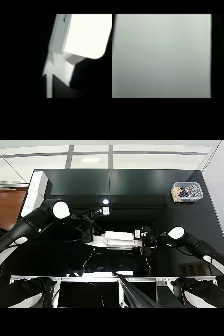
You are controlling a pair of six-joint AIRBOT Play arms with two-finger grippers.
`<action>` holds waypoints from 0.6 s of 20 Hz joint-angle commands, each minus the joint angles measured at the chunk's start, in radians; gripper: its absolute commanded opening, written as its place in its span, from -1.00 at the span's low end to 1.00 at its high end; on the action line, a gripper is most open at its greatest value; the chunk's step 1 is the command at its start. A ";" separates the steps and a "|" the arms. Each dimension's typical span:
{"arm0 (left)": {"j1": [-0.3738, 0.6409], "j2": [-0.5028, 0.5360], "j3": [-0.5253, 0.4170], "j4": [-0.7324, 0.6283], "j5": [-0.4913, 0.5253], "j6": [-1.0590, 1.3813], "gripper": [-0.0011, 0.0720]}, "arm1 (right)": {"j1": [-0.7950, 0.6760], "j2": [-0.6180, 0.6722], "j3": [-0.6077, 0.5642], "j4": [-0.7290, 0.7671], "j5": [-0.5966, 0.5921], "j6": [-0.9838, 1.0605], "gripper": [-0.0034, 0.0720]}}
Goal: Fold the box and place the chain.
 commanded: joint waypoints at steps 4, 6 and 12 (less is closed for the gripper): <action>-0.010 -0.044 -0.089 -0.385 -0.003 -0.130 -0.90 | 0.001 0.000 -0.001 -0.007 0.008 0.000 -0.58; -0.008 -0.045 -0.110 -0.565 0.152 -0.015 -0.90 | 0.001 0.000 -0.001 -0.007 0.008 0.000 -0.58; -0.005 -0.107 -0.110 -0.505 0.450 0.056 -0.90 | 0.001 0.000 -0.001 -0.007 0.008 0.000 -0.58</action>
